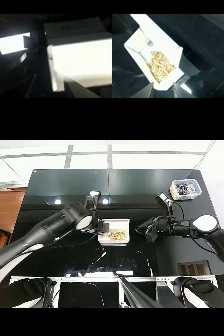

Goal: Fold the box and place the chain.

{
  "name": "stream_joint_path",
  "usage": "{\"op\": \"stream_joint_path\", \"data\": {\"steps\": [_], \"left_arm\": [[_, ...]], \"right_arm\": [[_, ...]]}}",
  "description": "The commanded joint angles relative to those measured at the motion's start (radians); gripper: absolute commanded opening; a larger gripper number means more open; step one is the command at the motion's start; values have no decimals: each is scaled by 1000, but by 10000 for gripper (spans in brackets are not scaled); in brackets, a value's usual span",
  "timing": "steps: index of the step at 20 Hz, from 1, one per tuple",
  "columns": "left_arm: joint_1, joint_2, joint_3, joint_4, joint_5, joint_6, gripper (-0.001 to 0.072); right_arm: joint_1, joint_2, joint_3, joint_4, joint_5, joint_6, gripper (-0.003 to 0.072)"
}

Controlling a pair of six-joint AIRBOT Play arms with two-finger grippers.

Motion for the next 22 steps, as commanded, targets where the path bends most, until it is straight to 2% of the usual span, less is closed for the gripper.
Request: {"op": "stream_joint_path", "data": {"steps": [1,3,6,9,11,12,16,19,22], "left_arm": [[19,182,-96,65,8,107,422],[71,311,-210,40,71,165,421],[167,492,-408,14,156,381,422],[232,541,-525,-192,151,830,433],[229,522,-572,-306,150,1174,663],[228,509,-587,-319,166,1296,708],[238,376,-584,-504,328,1518,713],[302,232,-569,-697,325,1919,713],[463,154,-558,-925,285,2254,713]], "right_arm": [[0,0,1,0,-4,0,286],[0,0,1,0,-4,1,286],[0,0,1,0,-11,37,286],[0,0,1,0,-23,37,286],[0,0,1,0,-37,39,285],[0,0,1,1,-38,42,286],[1,0,1,0,-37,79,285],[1,0,1,0,-37,79,286],[1,0,1,0,-36,83,285]]}}
